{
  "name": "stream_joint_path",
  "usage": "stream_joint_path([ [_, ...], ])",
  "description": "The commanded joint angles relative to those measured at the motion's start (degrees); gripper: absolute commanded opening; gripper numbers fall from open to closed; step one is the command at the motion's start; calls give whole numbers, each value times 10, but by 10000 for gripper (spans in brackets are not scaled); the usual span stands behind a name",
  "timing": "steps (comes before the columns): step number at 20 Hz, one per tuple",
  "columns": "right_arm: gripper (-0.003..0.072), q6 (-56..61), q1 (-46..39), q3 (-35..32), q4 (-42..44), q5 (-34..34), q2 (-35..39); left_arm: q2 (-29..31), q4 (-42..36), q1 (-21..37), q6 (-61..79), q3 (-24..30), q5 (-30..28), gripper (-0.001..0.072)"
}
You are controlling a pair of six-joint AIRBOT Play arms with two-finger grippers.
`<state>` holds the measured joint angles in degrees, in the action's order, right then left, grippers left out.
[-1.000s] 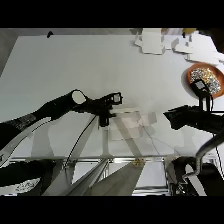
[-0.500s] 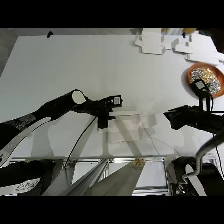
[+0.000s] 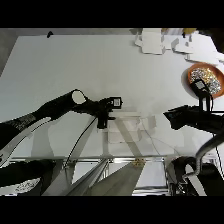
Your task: Fold the box and place the chain.
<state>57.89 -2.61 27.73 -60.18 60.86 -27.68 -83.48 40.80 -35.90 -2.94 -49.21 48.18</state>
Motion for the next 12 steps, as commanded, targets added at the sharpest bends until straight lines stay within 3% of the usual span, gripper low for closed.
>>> stream_joint_path([
  [1,267,0,0,0,0,0,0,0,0,0,2,0,0,8],
  [7,265,-14,1,0,2,9,0,0,0,0,1,0,1,12],
  [9,113,-35,14,0,7,11,0,0,0,0,1,0,1,12],
  [11,31,-80,45,0,7,11,-2,0,0,0,1,0,1,12],
  [12,30,-93,63,0,7,12,-5,0,0,0,1,0,1,12],
])
